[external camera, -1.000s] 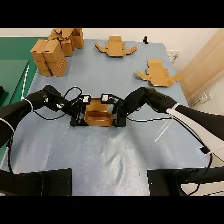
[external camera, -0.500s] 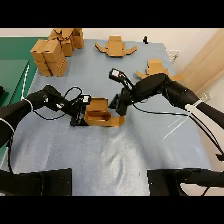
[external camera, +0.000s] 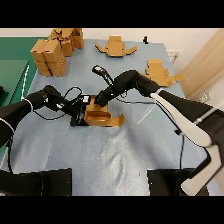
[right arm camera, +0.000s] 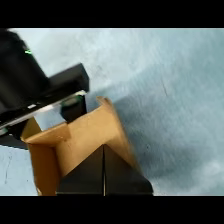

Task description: Fold the box.

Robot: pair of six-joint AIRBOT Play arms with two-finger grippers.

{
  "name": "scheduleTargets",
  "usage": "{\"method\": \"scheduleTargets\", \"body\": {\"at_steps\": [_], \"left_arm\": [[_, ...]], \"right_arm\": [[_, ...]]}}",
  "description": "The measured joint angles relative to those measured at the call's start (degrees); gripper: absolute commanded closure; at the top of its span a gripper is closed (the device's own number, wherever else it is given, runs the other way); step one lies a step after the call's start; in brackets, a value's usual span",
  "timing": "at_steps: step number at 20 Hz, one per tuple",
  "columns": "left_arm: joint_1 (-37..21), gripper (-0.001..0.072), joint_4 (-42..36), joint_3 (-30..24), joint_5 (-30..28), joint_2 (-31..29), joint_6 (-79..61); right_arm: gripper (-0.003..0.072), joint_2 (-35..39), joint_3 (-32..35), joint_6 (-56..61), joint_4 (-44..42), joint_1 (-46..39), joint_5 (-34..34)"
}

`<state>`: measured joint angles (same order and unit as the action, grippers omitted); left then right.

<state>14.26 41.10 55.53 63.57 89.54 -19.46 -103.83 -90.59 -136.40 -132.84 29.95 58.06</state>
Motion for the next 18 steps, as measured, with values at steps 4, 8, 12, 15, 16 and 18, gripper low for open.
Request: {"method": "scheduleTargets", "body": {"at_steps": [4,8,12,15,16,18], "left_arm": [[0.0,0.0688,0.0,0.0,0.0,0.0,0.0],[0.0,0.0688,0.1,0.0,-0.1,0.0,-0.1],[0.0,0.0688,0.1,0.0,-0.1,0.0,0.0],[0.0,0.0688,0.0,0.0,0.0,0.0,0.0],[0.0,0.0688,0.0,0.0,0.0,0.0,0.2],[0.0,0.0688,0.0,0.0,0.0,0.0,0.2]], "right_arm": [[0.0683,-8.3,-7.0,4.6,0.9,-2.0,12.6],[0.0683,-12.2,-10.3,6.0,-0.4,-2.7,19.8],[0.0685,-12.6,-12.8,6.4,-0.8,-3.3,24.0],[0.0686,-9.5,-13.8,6.4,-1.1,-3.8,27.4],[0.0686,-7.8,-13.8,6.4,-0.7,-4.2,28.6],[0.0686,-2.9,-12.6,6.4,0.0,-5.5,28.8]]}}
